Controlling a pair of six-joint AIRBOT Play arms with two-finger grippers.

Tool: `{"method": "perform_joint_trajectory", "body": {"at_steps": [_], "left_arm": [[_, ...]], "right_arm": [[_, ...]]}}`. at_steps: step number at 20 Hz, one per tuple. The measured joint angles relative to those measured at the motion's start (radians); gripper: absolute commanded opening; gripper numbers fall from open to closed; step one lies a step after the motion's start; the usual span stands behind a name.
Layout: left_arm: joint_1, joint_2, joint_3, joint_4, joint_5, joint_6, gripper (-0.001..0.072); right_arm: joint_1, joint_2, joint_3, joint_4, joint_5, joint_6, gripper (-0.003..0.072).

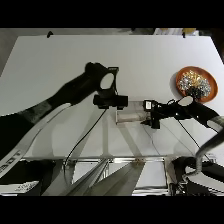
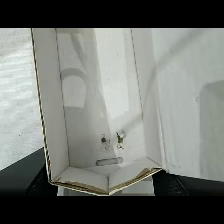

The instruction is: Fold the box and place the chain.

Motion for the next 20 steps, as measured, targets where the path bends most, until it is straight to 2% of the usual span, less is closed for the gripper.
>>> {"method": "perform_joint_trajectory", "body": {"at_steps": [2, 4, 6, 8, 9, 10, 11, 12, 14, 16, 20], "left_arm": [[0.047, 0.072, -0.053, 0.008, -0.016, 0.195, 0.0492], [0.086, 0.142, -0.151, -0.02, -0.006, 0.497, 0.0493], [0.127, 0.202, -0.279, -0.079, 0.045, 0.868, 0.0509], [0.168, 0.239, -0.416, -0.195, 0.129, 1.281, 0.0513], [0.189, 0.244, -0.483, -0.267, 0.182, 1.487, 0.054], [0.208, 0.242, -0.544, -0.365, 0.251, 1.689, 0.065], [0.22, 0.23, -0.586, -0.461, 0.31, 1.838, 0.0697], [0.23, 0.211, -0.62, -0.549, 0.363, 1.961, 0.0698], [0.24, 0.165, -0.659, -0.693, 0.465, 2.121, 0.0699], [0.241, 0.122, -0.68, -0.794, 0.521, 2.228, 0.0701], [0.226, 0.066, -0.697, -0.907, 0.578, 2.335, 0.0704]], "right_arm": [[0.0, 0.0, 0.0, 0.0, 0.0, 0.0, 0.0412], [0.0, 0.0, 0.0, 0.0, 0.0, 0.0, 0.0412], [0.0, 0.0, 0.0, 0.0, 0.0, 0.0, 0.0412], [0.0, 0.0, 0.0, 0.0, 0.0, 0.0, 0.0412], [0.0, 0.0, 0.0, 0.0, 0.0, 0.0, 0.0412], [0.0, 0.0, 0.0, 0.0, 0.0, 0.0, 0.0412], [0.0, 0.0, 0.0, 0.0, 0.0, 0.0, 0.0412], [0.0, 0.0, 0.0, 0.0, 0.001, 0.0, 0.0412], [0.0, 0.0, 0.0, 0.0, 0.001, 0.0, 0.0412], [0.0, 0.0, 0.0, 0.0, 0.001, 0.0, 0.0412], [0.0, 0.0, 0.0, 0.0, 0.001, -0.001, 0.0412]]}}
